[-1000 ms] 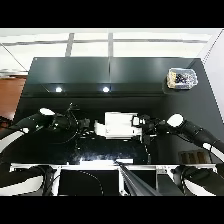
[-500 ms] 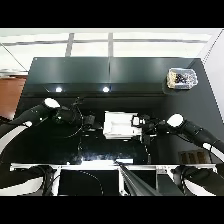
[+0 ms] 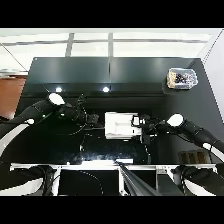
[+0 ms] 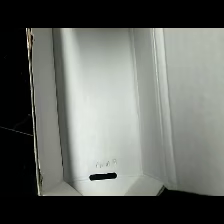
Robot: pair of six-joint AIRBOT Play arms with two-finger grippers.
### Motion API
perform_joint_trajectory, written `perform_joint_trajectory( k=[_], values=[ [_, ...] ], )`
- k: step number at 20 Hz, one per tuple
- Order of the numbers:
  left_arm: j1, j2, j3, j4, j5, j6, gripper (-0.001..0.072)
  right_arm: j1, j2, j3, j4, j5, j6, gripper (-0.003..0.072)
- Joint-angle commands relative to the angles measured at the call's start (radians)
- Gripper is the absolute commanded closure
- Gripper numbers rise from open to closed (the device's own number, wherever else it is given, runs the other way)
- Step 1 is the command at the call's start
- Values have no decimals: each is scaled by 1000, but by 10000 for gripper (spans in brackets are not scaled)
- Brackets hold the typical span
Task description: Fold the box and place the chain.
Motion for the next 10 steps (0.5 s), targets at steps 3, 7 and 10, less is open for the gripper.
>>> perform_joint_trajectory(
  k=[3,7,10],
  values=[
    [14,21,5,23,-12,-15,202,0,0,0,0,0,0,151],
    [28,25,5,25,-40,-10,202,0,0,0,0,0,0,151],
    [17,26,5,18,-37,-11,202,0,0,0,0,0,0,151]
  ],
)
